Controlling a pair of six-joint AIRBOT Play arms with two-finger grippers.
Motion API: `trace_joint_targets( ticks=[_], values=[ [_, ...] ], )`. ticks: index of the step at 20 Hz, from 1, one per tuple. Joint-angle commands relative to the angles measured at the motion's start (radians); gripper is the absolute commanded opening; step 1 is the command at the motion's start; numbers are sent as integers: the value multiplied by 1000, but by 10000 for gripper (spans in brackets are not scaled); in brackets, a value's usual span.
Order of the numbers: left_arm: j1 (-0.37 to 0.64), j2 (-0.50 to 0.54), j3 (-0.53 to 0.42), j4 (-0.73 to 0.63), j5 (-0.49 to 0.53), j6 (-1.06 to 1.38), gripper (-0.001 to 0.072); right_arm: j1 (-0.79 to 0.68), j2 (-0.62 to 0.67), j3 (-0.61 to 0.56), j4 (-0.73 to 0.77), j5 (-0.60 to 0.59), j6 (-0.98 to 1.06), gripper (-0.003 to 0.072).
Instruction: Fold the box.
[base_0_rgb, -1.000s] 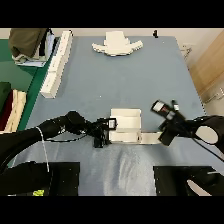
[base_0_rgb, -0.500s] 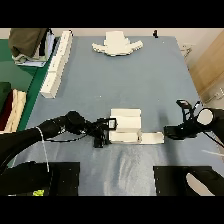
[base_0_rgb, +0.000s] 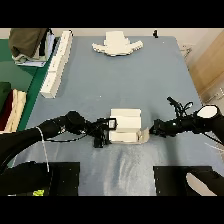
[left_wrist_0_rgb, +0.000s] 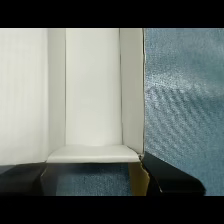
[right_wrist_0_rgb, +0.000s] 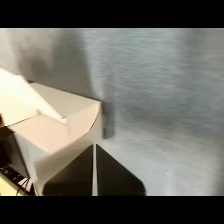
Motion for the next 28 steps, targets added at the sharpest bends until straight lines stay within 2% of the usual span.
trace_joint_targets(
  ticks=[1, 3, 4, 5, 8, 12, 15, 19, 20, 25, 28],
  values=[
    [0, 0, 1, 0, 0, 0, 522, 6, 45, 0, 112, 26, -49, 152],
    [0, 0, 1, 0, 0, 0, 522, 37, 48, 0, 110, 13, -48, 353],
    [0, 0, 1, 0, 0, 0, 522, 60, 48, 0, 103, -4, -48, 420],
    [0, 0, 1, 0, 0, 0, 522, 91, 48, 0, 87, -34, -47, 438],
    [0, 0, 1, 0, 0, 0, 523, 206, 48, 1, -36, -127, 25, 436],
    [0, 0, 1, 0, 0, 0, 522, 359, 47, 46, -264, -220, 296, 436],
    [0, 0, 1, 0, 0, 0, 522, 479, 38, 75, -402, -242, 479, 425],
    [0, 0, 1, 0, 0, 0, 523, 618, -77, 146, -494, -238, 647, 393],
    [0, 0, 1, 0, 0, 0, 522, 651, -113, 173, -532, -227, 705, 369],
    [0, 0, 1, 0, 0, 0, 522, 790, -275, 314, -764, -61, 975, 360],
    [0, 0, 1, 0, 0, 0, 522, 810, -319, 358, -795, 5, 1045, 333]
  ],
)
